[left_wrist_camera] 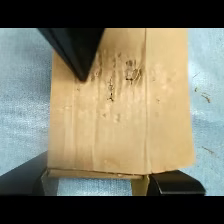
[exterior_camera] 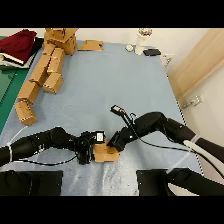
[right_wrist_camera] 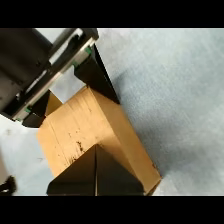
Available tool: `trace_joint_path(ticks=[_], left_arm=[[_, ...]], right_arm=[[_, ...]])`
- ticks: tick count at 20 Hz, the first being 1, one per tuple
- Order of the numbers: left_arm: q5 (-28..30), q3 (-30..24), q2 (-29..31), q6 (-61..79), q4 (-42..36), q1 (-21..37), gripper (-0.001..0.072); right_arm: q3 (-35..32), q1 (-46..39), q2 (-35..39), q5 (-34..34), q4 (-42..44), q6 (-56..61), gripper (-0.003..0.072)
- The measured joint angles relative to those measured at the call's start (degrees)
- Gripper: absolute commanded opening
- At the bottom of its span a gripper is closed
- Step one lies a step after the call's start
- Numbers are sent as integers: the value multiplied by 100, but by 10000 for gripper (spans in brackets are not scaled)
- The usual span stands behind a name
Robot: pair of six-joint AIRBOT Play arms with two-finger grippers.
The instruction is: Fold the box.
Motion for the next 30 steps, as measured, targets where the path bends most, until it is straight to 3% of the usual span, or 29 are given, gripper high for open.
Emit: trace_joint_path(ticks=[5,12,18,19,23,24,25,30], left_arm=[[0,0,0,0,0,0,488],[-2,0,0,-2,0,0,488],[-2,0,0,-2,0,0,488],[-2,0,0,-2,0,0,489],[-2,0,0,-2,0,0,488],[-2,0,0,-2,0,0,489],[-2,0,0,-2,0,0,488],[0,0,0,-2,0,0,488]], right_arm=[[-236,935,748,997,-1095,457,2],[-321,1749,1615,1451,-2208,949,6],[-535,2076,1746,1532,-2931,861,480],[-549,2096,1759,1534,-2970,739,530],[-568,2135,1779,1558,-3049,264,536],[-568,2135,1779,1563,-3062,184,589],[-562,2135,1779,1580,-3077,120,597],[-551,2184,1781,1635,-3093,-96,597]])
